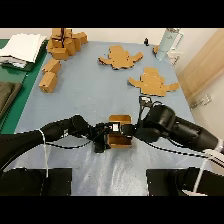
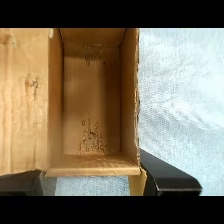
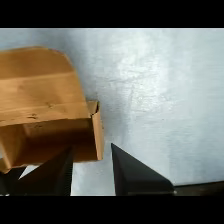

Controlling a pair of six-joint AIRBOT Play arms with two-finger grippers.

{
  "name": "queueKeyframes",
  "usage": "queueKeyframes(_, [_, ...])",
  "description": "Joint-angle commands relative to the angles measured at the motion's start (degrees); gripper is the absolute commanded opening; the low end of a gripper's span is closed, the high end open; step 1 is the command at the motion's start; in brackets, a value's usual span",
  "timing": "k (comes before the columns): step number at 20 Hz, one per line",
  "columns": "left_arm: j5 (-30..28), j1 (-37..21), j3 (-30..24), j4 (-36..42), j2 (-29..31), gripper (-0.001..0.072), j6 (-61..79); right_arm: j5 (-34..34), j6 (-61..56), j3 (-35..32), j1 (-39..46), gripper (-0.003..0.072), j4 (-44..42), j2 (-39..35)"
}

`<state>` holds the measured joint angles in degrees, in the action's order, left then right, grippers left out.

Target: Fold the box.

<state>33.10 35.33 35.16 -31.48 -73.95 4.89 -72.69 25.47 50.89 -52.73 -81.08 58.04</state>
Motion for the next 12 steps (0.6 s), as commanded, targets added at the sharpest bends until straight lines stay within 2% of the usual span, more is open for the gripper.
queueKeyframes(1, [-0.04,0.00,0.04,-0.02,0.00,0.0477,0.00,-7.56,0.68,0.09,2.34,0.0328,3.30,-3.69])
queueKeyframes(2, [-0.04,0.00,0.04,-0.04,0.02,0.0477,0.00,-10.40,2.27,0.04,3.93,0.0312,4.61,-3.78])
queueKeyframes(4, [-0.04,0.00,0.04,-0.02,0.02,0.0477,0.02,-11.15,6.16,-0.44,7.61,0.0228,7.19,-3.78])
queueKeyframes(5, [-0.04,0.00,0.04,-0.02,0.02,0.0477,0.00,-9.94,8.59,-0.70,10.14,0.0132,8.72,-3.72])
queueKeyframes(7, [-0.04,0.00,0.04,-0.02,0.02,0.0477,0.00,-3.74,14.47,-1.42,17.31,0.0022,8.83,-3.63])
queueKeyframes(8, [-0.04,0.00,0.04,-0.02,0.02,0.0477,0.02,1.90,19.67,-1.92,22.53,0.0010,6.51,-3.17])
queueKeyframes(10, [-0.04,0.00,0.04,-0.04,0.02,0.0477,0.02,12.74,35.36,-2.10,35.10,0.0003,-7.67,0.11])
queueKeyframes(12, [-0.04,0.00,0.04,-0.04,0.02,0.0477,0.00,17.51,58.25,-2.08,47.91,0.0003,-34.47,6.71])
